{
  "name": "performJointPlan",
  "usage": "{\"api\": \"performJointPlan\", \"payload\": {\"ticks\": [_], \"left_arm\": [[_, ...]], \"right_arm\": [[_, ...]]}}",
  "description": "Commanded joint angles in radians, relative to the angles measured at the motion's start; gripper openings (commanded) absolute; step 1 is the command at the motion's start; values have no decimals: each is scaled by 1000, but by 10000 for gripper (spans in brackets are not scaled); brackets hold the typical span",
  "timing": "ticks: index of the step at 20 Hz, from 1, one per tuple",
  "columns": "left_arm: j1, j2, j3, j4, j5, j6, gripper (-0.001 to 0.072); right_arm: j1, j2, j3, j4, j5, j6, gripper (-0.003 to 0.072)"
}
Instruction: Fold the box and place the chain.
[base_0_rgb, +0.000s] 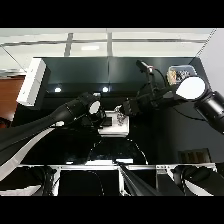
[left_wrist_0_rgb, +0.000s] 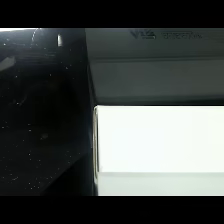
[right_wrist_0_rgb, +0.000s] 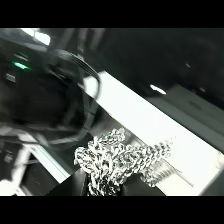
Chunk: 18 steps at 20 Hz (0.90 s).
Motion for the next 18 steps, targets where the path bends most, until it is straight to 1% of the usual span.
{"api": "performJointPlan", "payload": {"ticks": [1,5,9,10,11,12,16,18], "left_arm": [[0,0,1,0,0,0,24],[0,0,1,0,0,0,24],[0,0,1,0,0,0,24],[0,0,1,0,0,0,24],[0,0,1,0,0,0,25],[0,0,1,0,0,0,24],[0,0,1,0,0,0,24],[0,0,1,0,0,0,24]], "right_arm": [[15,-2,-46,-84,6,38,17],[15,-5,-139,-79,-63,39,18],[15,-25,-150,-59,-100,38,19],[15,-32,-150,-55,-103,39,34],[15,-37,-150,-55,-103,39,139],[15,-37,-150,-56,-103,38,158],[15,-37,-148,-50,-92,38,156],[15,-37,-148,-23,-100,37,156]]}}
